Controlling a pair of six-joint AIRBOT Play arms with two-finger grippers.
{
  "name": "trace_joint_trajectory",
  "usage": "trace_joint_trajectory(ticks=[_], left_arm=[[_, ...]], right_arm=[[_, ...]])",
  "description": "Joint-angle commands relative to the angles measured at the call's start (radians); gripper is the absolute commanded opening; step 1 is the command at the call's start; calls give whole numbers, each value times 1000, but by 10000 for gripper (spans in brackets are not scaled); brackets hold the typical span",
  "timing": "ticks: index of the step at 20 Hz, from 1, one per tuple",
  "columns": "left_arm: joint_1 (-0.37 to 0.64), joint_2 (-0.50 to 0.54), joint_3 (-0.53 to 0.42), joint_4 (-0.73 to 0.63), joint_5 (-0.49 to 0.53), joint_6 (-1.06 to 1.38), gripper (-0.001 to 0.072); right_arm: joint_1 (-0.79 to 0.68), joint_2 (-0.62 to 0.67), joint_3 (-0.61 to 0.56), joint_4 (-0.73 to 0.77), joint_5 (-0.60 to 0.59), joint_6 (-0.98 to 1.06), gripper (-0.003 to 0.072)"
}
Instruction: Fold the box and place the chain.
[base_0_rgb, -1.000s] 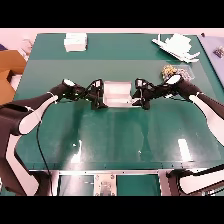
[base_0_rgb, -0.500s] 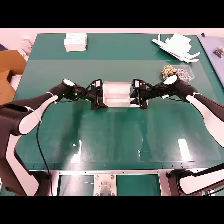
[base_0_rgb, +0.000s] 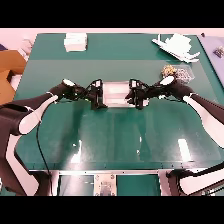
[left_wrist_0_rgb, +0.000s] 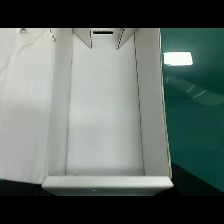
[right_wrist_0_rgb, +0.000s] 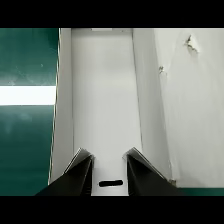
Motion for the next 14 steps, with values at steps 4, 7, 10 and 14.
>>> trace_joint_trajectory(ticks=[4, 7, 10, 14], left_arm=[[0, 0, 0, -5, 0, -1, 529], [0, 0, 0, -5, 0, -1, 529], [0, 0, 0, -5, 1, -1, 529], [0, 0, 0, -5, 1, -1, 529]], right_arm=[[3, -24, 0, 26, 2, -40, 273], [3, -31, 0, 25, 2, -47, 424], [1, -34, 0, 26, 1, -63, 543], [1, -37, 0, 26, 2, -69, 543]])
